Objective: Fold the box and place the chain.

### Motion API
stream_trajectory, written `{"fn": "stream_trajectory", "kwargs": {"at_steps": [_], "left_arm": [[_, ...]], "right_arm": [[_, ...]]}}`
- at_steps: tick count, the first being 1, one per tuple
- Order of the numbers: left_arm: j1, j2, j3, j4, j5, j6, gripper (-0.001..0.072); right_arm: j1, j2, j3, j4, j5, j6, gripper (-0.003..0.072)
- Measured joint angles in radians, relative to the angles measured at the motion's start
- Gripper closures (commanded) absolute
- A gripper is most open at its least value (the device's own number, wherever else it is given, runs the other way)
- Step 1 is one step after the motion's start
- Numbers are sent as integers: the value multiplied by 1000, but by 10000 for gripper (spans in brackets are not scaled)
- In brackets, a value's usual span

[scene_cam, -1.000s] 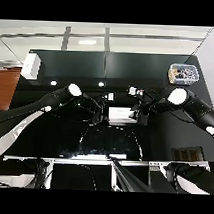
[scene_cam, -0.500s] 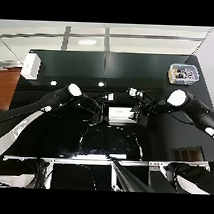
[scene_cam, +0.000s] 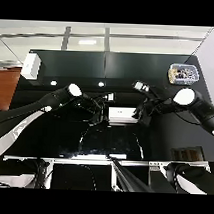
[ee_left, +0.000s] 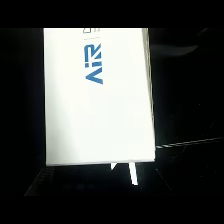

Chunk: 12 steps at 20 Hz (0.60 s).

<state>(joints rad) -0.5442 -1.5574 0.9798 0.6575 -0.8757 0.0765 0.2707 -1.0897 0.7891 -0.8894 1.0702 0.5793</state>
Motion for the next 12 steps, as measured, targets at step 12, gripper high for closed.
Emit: {"fn": "stream_trajectory", "kwargs": {"at_steps": [12], "left_arm": [[0, 0, 0, 0, 0, 1, 317]], "right_arm": [[-135, -41, -249, 608, -64, 293, 671]]}}
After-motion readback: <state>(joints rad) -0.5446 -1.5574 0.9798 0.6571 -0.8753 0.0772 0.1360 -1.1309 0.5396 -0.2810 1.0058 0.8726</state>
